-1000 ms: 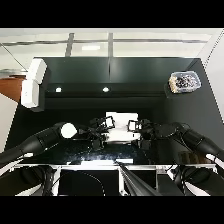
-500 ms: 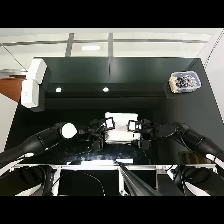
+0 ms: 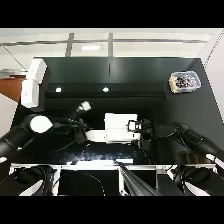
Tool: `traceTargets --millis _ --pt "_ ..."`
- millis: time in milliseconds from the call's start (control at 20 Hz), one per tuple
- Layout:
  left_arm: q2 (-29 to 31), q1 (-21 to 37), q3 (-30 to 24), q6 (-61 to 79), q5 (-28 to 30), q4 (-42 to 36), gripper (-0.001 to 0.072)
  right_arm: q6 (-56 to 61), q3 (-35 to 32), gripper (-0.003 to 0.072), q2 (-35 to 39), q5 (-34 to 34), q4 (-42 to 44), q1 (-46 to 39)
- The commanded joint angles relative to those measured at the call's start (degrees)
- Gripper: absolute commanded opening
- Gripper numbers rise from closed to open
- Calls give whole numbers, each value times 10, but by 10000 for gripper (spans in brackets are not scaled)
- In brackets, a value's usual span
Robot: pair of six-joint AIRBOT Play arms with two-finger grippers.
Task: Fold the box and place the chain.
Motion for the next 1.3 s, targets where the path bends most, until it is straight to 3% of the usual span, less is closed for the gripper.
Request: traceTargets --millis 0,200,350,500,800,1150,1200,1250 --pt "40 97 0 -78 -127 13 31 0 0 477 0 0 0 0" --pt "38 191 -62 -425 -68 43 34 0 0 477 0 0 0 0" --pt "25 211 -117 -382 -71 -6 34 0 0 477 0 0 0 0" --pt "-9 210 -153 -355 -37 -116 34 1 0 477 0 -1 0 0" --pt "-69 128 -155 -290 52 -242 33 7 0 477 0 0 0 0" --pt "-107 50 -131 -232 69 -259 36 7 0 477 0 0 0 0" --pt "-107 48 -125 -219 72 -264 141 7 0 477 0 0 0 0" --pt "-107 48 -116 -217 71 -264 420 7 0 477 0 0 0 0"
